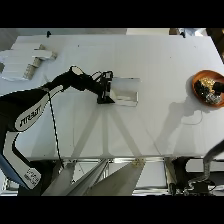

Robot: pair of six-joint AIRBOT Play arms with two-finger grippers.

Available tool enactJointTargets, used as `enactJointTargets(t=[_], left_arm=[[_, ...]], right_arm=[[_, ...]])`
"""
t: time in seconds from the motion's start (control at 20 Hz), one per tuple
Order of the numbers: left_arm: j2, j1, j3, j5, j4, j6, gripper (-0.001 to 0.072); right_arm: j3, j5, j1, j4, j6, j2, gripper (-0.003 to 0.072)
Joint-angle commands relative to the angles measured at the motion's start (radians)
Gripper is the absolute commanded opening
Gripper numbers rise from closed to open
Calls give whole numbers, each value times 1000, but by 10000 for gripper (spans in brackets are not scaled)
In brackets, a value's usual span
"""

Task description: Fold the box and place the chain.

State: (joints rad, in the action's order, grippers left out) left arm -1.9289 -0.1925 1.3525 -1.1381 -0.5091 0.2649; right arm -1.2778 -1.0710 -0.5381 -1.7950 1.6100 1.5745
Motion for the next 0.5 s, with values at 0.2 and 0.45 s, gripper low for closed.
enactJointTargets(t=[0.2,0.45], left_arm=[[0,1,0,0,0,0,354],[0,1,0,0,0,0,354]], right_arm=[[1,68,-11,30,-3,61,430],[2,66,-11,26,-3,79,303]])
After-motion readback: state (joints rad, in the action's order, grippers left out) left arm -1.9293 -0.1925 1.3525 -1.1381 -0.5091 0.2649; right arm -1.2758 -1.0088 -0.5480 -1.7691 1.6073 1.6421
